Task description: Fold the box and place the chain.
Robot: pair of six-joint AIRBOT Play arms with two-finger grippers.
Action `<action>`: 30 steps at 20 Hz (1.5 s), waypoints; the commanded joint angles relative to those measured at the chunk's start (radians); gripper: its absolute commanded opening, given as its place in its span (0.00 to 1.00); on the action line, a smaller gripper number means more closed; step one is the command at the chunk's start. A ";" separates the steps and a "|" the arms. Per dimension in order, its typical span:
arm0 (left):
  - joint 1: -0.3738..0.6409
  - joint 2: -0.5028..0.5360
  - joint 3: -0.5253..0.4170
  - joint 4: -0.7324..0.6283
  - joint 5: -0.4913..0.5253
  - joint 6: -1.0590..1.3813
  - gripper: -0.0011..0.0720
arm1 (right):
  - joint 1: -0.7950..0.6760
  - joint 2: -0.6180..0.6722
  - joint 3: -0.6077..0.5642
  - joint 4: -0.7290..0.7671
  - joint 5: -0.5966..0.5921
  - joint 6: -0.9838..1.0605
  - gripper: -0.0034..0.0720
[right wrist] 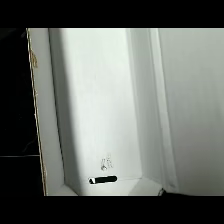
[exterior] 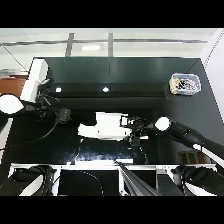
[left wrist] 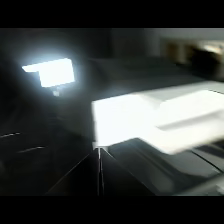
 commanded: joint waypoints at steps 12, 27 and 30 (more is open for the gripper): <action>0.230 -0.094 -0.429 -0.402 0.193 0.312 0.05 | 0.000 0.000 0.000 0.000 0.000 0.000 0.68; 0.072 -0.290 -0.377 -0.684 0.203 0.586 0.17 | 0.000 0.000 0.000 0.000 0.001 0.001 0.68; 0.072 -0.290 -0.333 -0.685 0.135 0.585 0.86 | 0.000 0.001 0.000 0.000 0.001 0.001 0.68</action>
